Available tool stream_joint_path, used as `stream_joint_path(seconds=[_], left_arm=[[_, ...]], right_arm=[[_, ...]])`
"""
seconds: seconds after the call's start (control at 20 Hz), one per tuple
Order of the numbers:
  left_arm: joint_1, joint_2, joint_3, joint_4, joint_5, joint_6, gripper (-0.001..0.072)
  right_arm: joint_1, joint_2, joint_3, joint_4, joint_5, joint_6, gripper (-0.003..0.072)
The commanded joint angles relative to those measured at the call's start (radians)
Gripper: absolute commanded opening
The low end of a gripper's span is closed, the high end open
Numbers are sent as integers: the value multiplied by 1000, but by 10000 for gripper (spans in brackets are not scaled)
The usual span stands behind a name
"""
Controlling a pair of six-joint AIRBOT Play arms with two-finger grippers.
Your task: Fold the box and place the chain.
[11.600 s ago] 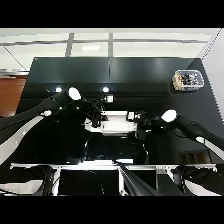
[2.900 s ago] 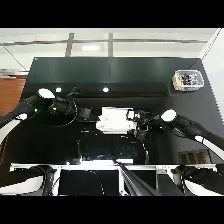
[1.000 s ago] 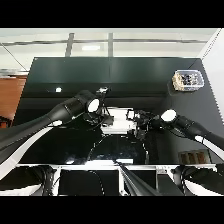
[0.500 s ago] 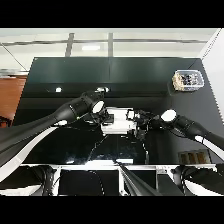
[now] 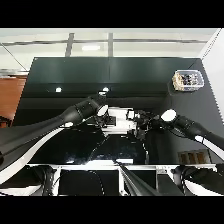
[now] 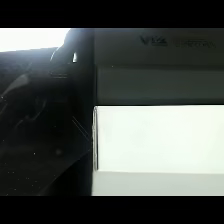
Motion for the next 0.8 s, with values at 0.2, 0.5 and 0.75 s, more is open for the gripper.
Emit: stream_joint_path(seconds=[0.2,0.5,0.75], left_arm=[[-1,-2,15,-3,-25,-2,414],[-1,-2,15,44,-10,-3,344],[-2,-3,15,43,4,-2,31]], right_arm=[[0,0,0,1,1,0,96],[0,0,0,0,0,0,96],[0,0,0,1,1,0,97]])
